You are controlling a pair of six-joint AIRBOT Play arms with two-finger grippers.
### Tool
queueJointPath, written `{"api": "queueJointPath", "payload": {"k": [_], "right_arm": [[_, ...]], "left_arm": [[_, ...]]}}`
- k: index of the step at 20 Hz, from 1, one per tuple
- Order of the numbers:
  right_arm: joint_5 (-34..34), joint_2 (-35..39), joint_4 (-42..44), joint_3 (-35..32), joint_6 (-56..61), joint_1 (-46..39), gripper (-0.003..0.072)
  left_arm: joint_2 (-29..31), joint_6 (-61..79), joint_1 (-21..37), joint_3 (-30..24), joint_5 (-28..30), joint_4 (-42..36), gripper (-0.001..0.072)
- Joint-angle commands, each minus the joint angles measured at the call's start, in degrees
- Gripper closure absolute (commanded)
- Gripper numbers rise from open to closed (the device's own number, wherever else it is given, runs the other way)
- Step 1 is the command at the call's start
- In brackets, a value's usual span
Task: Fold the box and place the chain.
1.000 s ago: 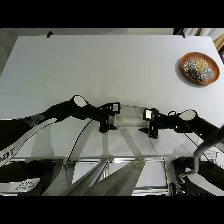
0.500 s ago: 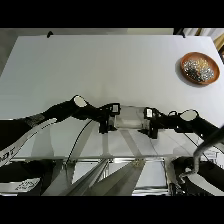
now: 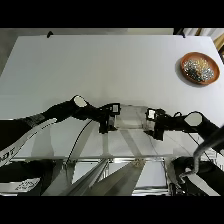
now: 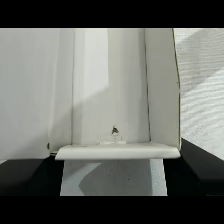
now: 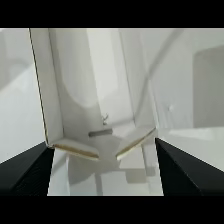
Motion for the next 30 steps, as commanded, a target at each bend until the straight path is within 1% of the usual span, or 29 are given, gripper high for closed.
{"api": "queueJointPath", "payload": {"k": [1,4,7,8,9,10,11,12,14,18,19,21,23,24,25,28,30], "right_arm": [[1.92,4.59,-11.43,0.0,9.64,0.02,-0.0023],[3.1,9.94,-16.92,0.04,15.65,0.02,-0.0023],[2.45,18.29,-16.17,1.22,17.33,0.02,-0.0015],[0.39,21.31,-13.73,1.36,17.35,0.02,0.0001],[-1.18,23.71,-9.62,1.36,17.35,0.02,0.0161],[-1.84,25.16,-4.85,1.36,17.33,0.02,0.0498],[-1.95,25.4,0.57,1.33,17.33,0.02,0.0679],[-1.86,24.68,4.9,1.33,17.31,0.04,0.0679],[-2.19,20.68,13.55,1.33,17.07,0.04,0.0679],[-3.04,7.04,27.74,1.36,13.99,0.02,0.068],[-4.68,3.39,30.14,1.36,13.66,0.02,0.0677],[-11.19,-2.16,33.81,1.36,16.57,0.02,0.0677],[-16.81,-5.25,34.93,1.36,20.46,0.02,0.0677],[-17.51,-5.99,34.05,1.36,21.51,0.02,0.0677],[-17.46,-6.67,32.54,1.36,22.88,0.02,0.0677],[-13.2,-8.57,24.57,1.36,26.34,0.02,0.0677],[-11.76,-8.5,24.76,1.36,26.29,0.02,0.0676]], "left_arm": [[-0.04,0.0,0.07,0.02,0.0,0.0,0.0573],[-0.04,0.0,0.07,0.02,0.0,0.0,0.0573],[-0.04,0.0,0.07,0.02,0.0,0.0,0.0573],[-0.02,0.0,0.07,0.02,0.02,0.0,0.0573],[-0.02,0.0,0.07,0.02,0.02,0.0,0.0573],[-0.04,0.0,0.07,0.02,0.02,0.0,0.0573],[-0.04,0.0,0.07,0.02,0.02,0.0,0.0573],[-0.04,0.0,0.07,0.02,0.02,0.0,0.0573],[-0.04,0.0,0.07,0.02,0.02,0.0,0.0573],[-0.04,0.0,0.07,0.02,0.02,0.0,0.0573],[-0.02,0.0,0.07,0.02,0.02,0.0,0.0573],[-0.04,0.0,0.07,0.02,0.02,0.0,0.0573],[-0.04,0.0,0.07,0.02,0.02,0.0,0.0573],[-0.02,0.0,0.07,0.02,0.0,0.0,0.0573],[-0.04,0.0,0.07,0.02,0.02,0.0,0.0573],[-0.02,0.0,0.07,0.02,0.02,0.0,0.0573],[-0.04,0.0,0.07,0.02,0.0,0.0,0.0573]]}}
